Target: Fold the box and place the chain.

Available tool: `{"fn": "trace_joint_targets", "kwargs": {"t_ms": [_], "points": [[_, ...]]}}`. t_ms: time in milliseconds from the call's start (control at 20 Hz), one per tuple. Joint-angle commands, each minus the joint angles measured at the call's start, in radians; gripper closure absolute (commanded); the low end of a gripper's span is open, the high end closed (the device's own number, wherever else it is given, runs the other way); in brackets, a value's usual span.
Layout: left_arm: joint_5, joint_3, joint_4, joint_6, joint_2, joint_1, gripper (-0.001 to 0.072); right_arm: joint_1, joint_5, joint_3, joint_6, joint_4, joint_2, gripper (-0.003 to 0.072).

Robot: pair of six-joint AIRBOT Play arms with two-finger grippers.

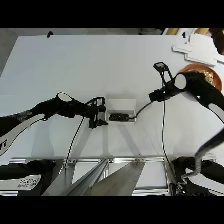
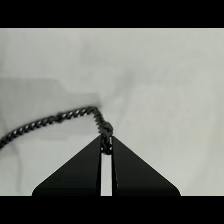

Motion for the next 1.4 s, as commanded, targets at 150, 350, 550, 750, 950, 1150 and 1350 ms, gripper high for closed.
{"fn": "trace_joint_targets", "kwargs": {"t_ms": [150,350,550,750,950,1150,1350], "points": [[0.0,0.001,0.0,0.0,0.0,0.0,0.0559,0.001,0.083,0.001,-0.246,0.353,0.307,0.0672],[0.0,0.001,0.0,0.0,0.0,0.0,0.0559,0.001,0.093,0.001,-0.413,0.633,0.472,0.0671],[0.0,0.001,0.0,0.0,0.0,0.0,0.0559,0.001,0.107,0.001,-0.505,0.846,0.549,0.0671],[0.0,0.001,0.0,0.0,0.0,0.0,0.0559,0.043,0.099,-0.001,-0.578,0.9,0.534,0.0671],[0.0,0.001,0.0,0.0,0.0,0.0,0.0559,0.198,-0.129,-0.04,-0.649,0.785,0.427,0.0671],[0.0,0.001,0.0,0.0,0.0,0.0,0.0559,0.286,-0.188,-0.04,-0.648,0.741,0.246,0.0671],[0.0,0.001,0.0,0.0,0.0,0.0,0.0559,0.338,-0.151,-0.04,-0.643,0.69,0.092,0.0671]]}}
